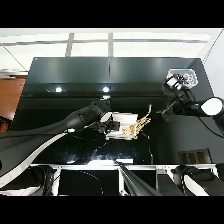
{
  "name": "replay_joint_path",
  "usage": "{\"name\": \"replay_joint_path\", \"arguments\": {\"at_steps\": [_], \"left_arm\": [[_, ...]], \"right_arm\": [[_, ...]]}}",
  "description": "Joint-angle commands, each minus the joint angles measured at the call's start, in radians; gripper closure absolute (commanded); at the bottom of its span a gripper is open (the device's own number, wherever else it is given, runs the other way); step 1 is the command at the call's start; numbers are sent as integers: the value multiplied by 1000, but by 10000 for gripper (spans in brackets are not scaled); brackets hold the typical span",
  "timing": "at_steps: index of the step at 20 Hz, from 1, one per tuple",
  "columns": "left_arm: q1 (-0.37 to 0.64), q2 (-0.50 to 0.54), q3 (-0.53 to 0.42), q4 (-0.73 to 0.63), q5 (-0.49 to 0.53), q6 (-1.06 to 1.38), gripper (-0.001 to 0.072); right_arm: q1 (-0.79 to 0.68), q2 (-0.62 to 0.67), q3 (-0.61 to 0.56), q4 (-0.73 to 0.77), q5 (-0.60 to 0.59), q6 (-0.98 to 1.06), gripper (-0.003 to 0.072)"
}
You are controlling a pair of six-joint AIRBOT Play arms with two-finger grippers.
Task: Fold the box and place the chain.
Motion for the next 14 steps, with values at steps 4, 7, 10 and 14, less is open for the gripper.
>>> {"name": "replay_joint_path", "arguments": {"at_steps": [4,7,10,14], "left_arm": [[0,0,1,0,1,0,678],[0,0,1,0,0,0,678],[0,0,1,1,2,0,678],[0,0,1,1,8,0,678]], "right_arm": [[-6,-171,-32,348,-19,-623,-20],[-6,-217,-32,371,19,-658,-17],[-6,-224,-32,347,21,-711,-13],[-6,-263,-33,335,45,-768,-13]]}}
